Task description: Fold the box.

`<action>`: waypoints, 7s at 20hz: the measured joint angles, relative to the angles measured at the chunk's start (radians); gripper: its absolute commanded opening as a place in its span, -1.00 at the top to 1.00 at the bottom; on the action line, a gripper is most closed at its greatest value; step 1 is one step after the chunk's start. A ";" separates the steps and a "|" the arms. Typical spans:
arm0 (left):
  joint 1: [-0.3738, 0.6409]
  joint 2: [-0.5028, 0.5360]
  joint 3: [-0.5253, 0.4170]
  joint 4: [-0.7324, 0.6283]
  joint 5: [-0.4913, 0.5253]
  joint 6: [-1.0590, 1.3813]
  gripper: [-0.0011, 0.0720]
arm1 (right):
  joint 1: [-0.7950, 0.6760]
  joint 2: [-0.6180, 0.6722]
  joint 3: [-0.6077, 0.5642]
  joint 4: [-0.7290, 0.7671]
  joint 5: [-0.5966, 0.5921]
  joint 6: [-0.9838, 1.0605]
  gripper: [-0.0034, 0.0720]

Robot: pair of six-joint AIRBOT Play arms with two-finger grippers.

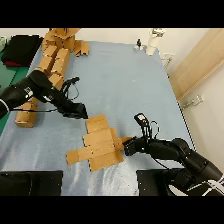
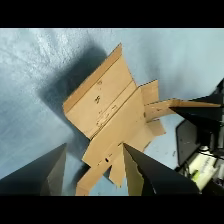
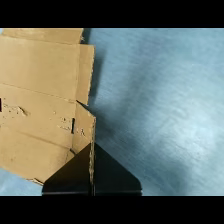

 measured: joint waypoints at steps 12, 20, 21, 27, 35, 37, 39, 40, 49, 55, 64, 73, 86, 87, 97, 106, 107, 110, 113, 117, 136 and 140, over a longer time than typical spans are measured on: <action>0.064 -0.089 -0.199 -0.215 -0.001 0.218 -0.47 | 0.047 0.008 -0.011 -0.051 0.051 -0.005 0.91; 0.012 -0.192 -0.211 -0.376 0.031 0.385 -0.14 | 0.048 0.007 -0.011 -0.063 0.051 0.010 0.91; 0.011 -0.195 -0.211 -0.395 0.032 0.409 -0.12 | 0.048 0.007 -0.011 -0.064 0.052 0.013 0.91; 0.008 -0.204 -0.212 -0.441 0.035 0.510 0.50 | 0.048 0.007 -0.011 -0.064 0.051 0.021 0.91; 0.007 -0.205 -0.212 -0.452 0.029 0.605 0.94 | 0.047 0.007 -0.011 -0.065 0.051 0.022 -0.30; 0.007 -0.205 -0.210 -0.452 0.026 0.623 0.94 | 0.047 0.007 0.000 -0.086 0.050 0.026 -0.29; 0.007 -0.197 -0.206 -0.452 0.025 0.649 0.94 | 0.041 0.008 0.032 -0.146 0.038 0.074 -0.29; 0.007 -0.187 -0.204 -0.452 0.026 0.663 0.94 | 0.035 0.008 0.058 -0.197 0.017 0.119 -0.29; -0.165 0.026 -0.203 -0.413 0.246 0.933 0.94 | -0.018 0.007 0.370 -0.366 -0.286 0.340 0.90; -0.308 0.064 -0.211 -0.386 0.376 1.099 0.94 | -0.022 -0.031 0.356 -0.277 -0.416 0.395 0.90; -0.352 0.121 -0.288 -0.451 0.428 1.262 0.94 | -0.022 -0.055 0.228 -0.264 -0.452 0.497 0.90; -0.376 0.147 -0.400 -0.526 0.459 1.393 0.94 | -0.022 -0.073 0.216 -0.322 -0.344 0.556 0.90; -0.379 0.140 -0.438 -0.531 0.459 1.406 0.94 | -0.022 -0.097 0.215 -0.340 -0.290 0.566 0.90; -0.379 0.140 -0.440 -0.531 0.452 1.398 0.94 | -0.022 -0.097 0.216 -0.340 -0.288 0.566 0.90; -0.380 0.140 -0.445 -0.528 0.419 1.360 0.94 | -0.016 -0.095 0.215 -0.349 -0.281 0.565 0.91; -0.380 0.140 -0.445 -0.528 0.415 1.323 0.94 | 0.362 0.066 0.215 -0.343 -0.474 0.703 0.92; -0.380 0.140 -0.445 -0.528 0.415 1.321 0.94 | 0.444 0.081 0.215 -0.372 -0.484 0.739 0.92; -0.380 0.140 -0.445 -0.528 0.415 1.321 0.94 | 0.701 0.090 0.214 -0.474 -0.517 0.808 0.91; -0.380 0.140 -0.445 -0.528 0.415 1.321 0.94 | 0.965 0.047 0.200 -0.614 -0.530 0.839 0.56; -0.380 0.140 -0.445 -0.528 0.414 1.320 0.94 | 1.162 -0.060 0.153 -0.821 -0.512 0.852 -0.18; -0.380 0.140 -0.445 -0.528 0.414 1.320 0.94 | 1.239 -0.258 0.121 -1.192 -0.441 0.967 -0.16; -0.380 0.140 -0.445 -0.528 0.414 1.320 0.94 | 1.239 -0.256 0.121 -1.236 -0.485 1.022 -0.96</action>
